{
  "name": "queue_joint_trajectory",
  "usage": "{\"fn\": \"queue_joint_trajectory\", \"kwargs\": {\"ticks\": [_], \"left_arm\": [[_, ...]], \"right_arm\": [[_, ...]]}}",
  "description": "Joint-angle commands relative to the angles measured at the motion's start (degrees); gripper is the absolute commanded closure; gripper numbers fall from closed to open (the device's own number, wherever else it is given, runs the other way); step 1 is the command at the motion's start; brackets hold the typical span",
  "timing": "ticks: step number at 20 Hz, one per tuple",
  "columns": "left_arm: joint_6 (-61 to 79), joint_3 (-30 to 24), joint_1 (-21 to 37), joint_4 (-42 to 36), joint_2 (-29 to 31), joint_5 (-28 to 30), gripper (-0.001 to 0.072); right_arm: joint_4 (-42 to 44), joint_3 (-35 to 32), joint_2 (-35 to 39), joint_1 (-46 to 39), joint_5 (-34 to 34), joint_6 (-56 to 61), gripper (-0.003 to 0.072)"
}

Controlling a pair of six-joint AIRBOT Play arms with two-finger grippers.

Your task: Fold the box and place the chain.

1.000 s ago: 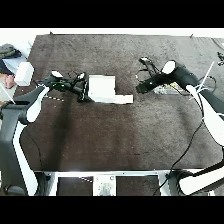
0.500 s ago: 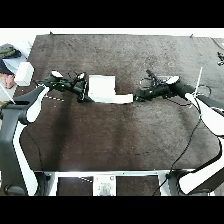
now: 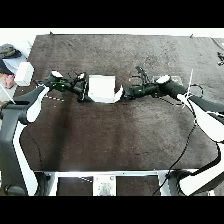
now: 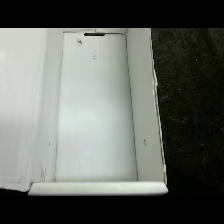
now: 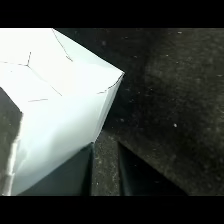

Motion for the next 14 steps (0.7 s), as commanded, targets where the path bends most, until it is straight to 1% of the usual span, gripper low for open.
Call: {"fn": "queue_joint_trajectory", "kwargs": {"ticks": [1,2,6,7,10,12,14], "left_arm": [[0.00,0.04,-0.02,0.02,0.00,0.02,0.0294],[0.00,0.04,-0.02,0.00,0.00,0.02,0.0294],[0.00,0.04,-0.02,0.02,0.00,0.02,0.0295],[0.00,0.04,-0.02,0.02,0.00,0.00,0.0294],[0.00,0.04,-0.02,0.02,0.00,0.02,0.0294],[0.00,0.04,-0.02,0.00,0.00,0.00,0.0294],[0.00,0.04,-0.02,0.00,0.00,0.02,0.0294]], "right_arm": [[-3.98,1.40,0.63,2.16,-2.40,4.83,0.0207],[-4.00,2.05,0.63,2.43,-2.40,4.98,0.0185],[-4.48,5.14,0.63,3.50,-2.43,6.67,0.0185],[-6.29,5.77,0.63,4.07,-2.45,7.96,0.0185],[-15.65,8.20,0.57,6.54,-2.64,13.77,0.0185],[-17.25,9.27,0.50,7.45,-3.08,14.91,0.0185],[-17.25,10.84,-0.76,7.78,-1.75,15.58,0.0185]]}}
